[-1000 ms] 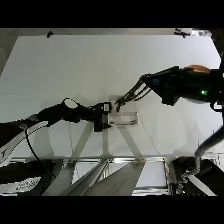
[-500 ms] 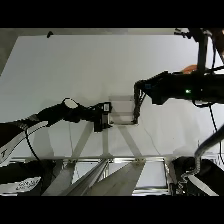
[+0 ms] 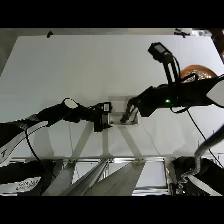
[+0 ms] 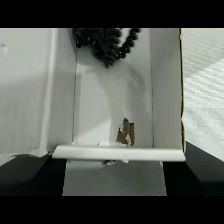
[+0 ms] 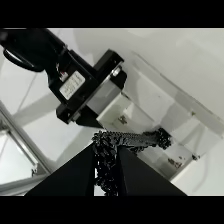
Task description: Fold the box and place the chain.
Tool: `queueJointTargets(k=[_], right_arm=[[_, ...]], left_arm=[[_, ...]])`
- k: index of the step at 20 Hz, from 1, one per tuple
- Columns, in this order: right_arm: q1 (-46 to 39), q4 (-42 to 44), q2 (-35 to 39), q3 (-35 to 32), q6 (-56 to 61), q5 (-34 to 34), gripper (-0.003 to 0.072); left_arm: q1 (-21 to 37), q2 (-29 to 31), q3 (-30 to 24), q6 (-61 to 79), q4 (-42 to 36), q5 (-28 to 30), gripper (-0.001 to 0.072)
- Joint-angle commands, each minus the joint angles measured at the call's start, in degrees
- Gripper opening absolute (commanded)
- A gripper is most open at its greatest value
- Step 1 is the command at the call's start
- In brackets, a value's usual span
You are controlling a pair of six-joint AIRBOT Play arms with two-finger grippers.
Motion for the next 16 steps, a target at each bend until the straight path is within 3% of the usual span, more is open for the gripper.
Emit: queueJointTargets(k=[1, 6, 13, 16], right_arm=[[1.0, -1.2, -0.3, -4.2, 1.1, -0.3, 0.0007], [1.0, -0.7, -0.3, -10.0, 1.2, -8.3, 0.0007], [4.4, -1.0, -0.4, -12.7, 2.6, -11.4, 0.0007], [6.8, -1.4, -1.2, -16.6, 6.0, -16.4, 0.0009]], left_arm=[[0.0, 0.0, 0.0, 0.0, 0.0, 0.0, 0.0208], [0.0, 0.0, 0.0, 0.0, 0.0, 0.0, 0.0208], [0.0, 0.0, 0.0, 0.0, 0.0, 0.0, 0.0208], [0.0, 0.0, 0.0, 0.0, 0.0, 0.0, 0.0208]])
